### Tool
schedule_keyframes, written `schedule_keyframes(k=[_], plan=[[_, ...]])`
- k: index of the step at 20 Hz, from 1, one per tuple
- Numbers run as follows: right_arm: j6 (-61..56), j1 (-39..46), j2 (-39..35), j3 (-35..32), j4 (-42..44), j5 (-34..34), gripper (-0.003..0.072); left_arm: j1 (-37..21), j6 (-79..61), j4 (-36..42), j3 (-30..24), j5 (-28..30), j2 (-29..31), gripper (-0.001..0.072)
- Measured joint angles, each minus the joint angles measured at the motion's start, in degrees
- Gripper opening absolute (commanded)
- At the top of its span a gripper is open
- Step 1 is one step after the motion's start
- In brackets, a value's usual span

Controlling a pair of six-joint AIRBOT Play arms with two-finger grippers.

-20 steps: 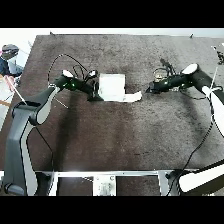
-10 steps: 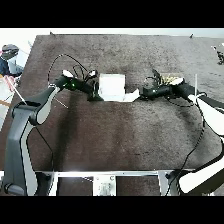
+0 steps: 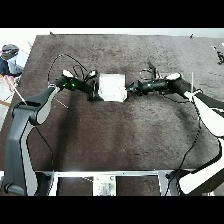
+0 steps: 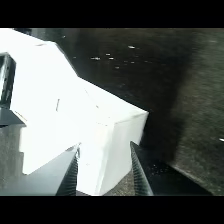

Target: Fold the box and place the chain.

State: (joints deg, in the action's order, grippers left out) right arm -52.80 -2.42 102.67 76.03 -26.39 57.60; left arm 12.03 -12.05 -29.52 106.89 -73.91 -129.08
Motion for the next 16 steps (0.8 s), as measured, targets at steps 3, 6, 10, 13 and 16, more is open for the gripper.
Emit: schedule_keyframes(k=[3, 6, 10, 13, 16], plan=[[-4.8, -1.9, 0.7, 3.2, -5.8, 0.9, 0.0369, 0.0, 0.0, 0.0, 0.0, 0.0, 0.0, 0.0538], [-9.5, -3.6, 1.4, 6.7, -10.8, 2.1, 0.0369, 0.0, 0.0, 0.0, 0.0, 0.0, 0.0, 0.0538], [-15.7, -6.5, 1.7, 10.2, -17.6, 3.0, 0.0369, 0.0, 0.0, 0.0, 0.0, 0.0, 0.0, 0.0538], [-21.0, -8.9, 1.7, 11.9, -24.2, 2.8, 0.0369, 0.0, 0.0, 0.0, 0.0, 0.0, 0.0, 0.0538], [-26.0, -10.9, 1.8, 12.6, -29.5, 1.3, 0.0369, 0.0, -0.2, 0.0, 0.0, 0.0, 0.0, 0.0538]])
